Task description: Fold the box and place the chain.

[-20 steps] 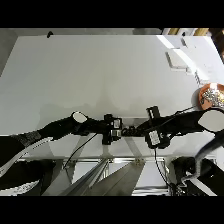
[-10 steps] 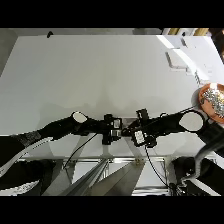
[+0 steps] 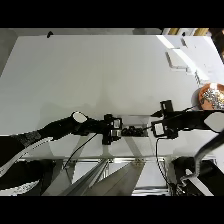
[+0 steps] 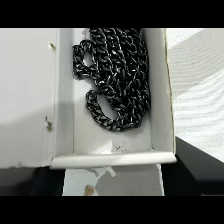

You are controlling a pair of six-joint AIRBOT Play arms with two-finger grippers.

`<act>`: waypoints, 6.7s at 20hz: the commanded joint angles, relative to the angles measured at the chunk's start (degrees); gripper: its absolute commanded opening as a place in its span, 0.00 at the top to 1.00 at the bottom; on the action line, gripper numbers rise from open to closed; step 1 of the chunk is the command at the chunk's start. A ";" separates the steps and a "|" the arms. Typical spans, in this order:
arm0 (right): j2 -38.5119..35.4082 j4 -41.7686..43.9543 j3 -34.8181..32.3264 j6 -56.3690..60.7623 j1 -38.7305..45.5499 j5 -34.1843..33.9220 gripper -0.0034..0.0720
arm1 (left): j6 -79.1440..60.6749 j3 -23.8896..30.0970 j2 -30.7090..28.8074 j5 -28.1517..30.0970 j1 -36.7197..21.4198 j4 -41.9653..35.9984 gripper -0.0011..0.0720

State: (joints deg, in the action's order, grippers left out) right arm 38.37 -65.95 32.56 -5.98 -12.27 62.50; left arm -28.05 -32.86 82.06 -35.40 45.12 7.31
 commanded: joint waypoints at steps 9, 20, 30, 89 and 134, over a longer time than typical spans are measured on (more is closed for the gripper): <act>15.45 -9.73 -0.44 -2.62 10.36 -6.03 0.66 | 0.00 -0.02 -0.02 0.02 -0.02 0.00 0.61; 27.58 -10.03 -0.42 -6.82 10.36 -8.94 0.66 | 0.00 -0.02 -0.02 0.02 -0.02 0.00 0.61; 26.10 -9.05 -0.44 -3.21 9.66 -1.31 0.93 | 0.00 -0.02 -0.02 0.02 -0.02 0.02 0.61; 29.29 -11.82 2.89 -0.57 12.59 -6.97 0.66 | 0.00 -0.02 -0.02 0.02 -0.02 0.02 0.61; 3.74 15.39 -1.38 5.95 -19.15 -8.35 0.93 | 0.00 -0.02 -0.02 0.02 -0.02 0.02 0.61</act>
State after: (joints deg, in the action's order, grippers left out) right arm 37.08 -51.24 31.44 -0.01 -28.99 56.66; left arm -28.03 -32.86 82.06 -35.38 45.12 7.31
